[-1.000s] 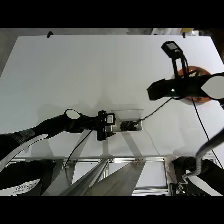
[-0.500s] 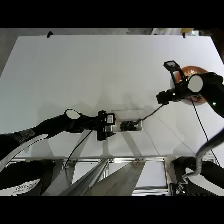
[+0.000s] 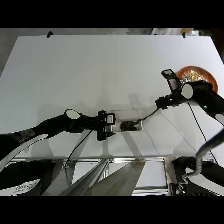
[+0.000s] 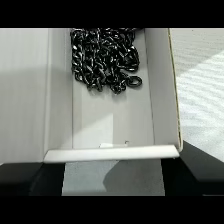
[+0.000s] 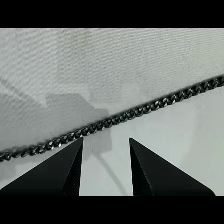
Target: Fold the box and place the chain.
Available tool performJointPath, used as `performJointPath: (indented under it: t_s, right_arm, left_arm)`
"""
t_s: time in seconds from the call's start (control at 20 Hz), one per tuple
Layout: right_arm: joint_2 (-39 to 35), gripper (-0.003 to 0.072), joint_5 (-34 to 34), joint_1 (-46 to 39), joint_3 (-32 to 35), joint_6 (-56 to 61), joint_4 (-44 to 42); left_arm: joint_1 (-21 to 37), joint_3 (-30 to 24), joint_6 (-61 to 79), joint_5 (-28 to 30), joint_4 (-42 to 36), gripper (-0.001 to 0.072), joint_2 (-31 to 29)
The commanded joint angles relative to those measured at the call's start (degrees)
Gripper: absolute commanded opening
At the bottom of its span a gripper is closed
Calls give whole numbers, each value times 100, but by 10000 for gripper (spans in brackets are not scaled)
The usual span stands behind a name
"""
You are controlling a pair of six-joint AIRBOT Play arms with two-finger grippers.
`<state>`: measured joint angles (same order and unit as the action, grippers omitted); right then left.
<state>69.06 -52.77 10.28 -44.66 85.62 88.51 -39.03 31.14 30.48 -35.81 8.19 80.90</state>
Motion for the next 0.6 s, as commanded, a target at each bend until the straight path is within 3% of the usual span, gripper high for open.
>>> performJointPath:
  t_s: [0.0,0.55]
  right_arm:
    - [61,289,221,-4,35,33,20]
    - [514,289,280,-4,35,273,275]
  left_arm:
    - [0,0,0,0,0,170,-2]
    - [0,0,0,0,0,170,-2]
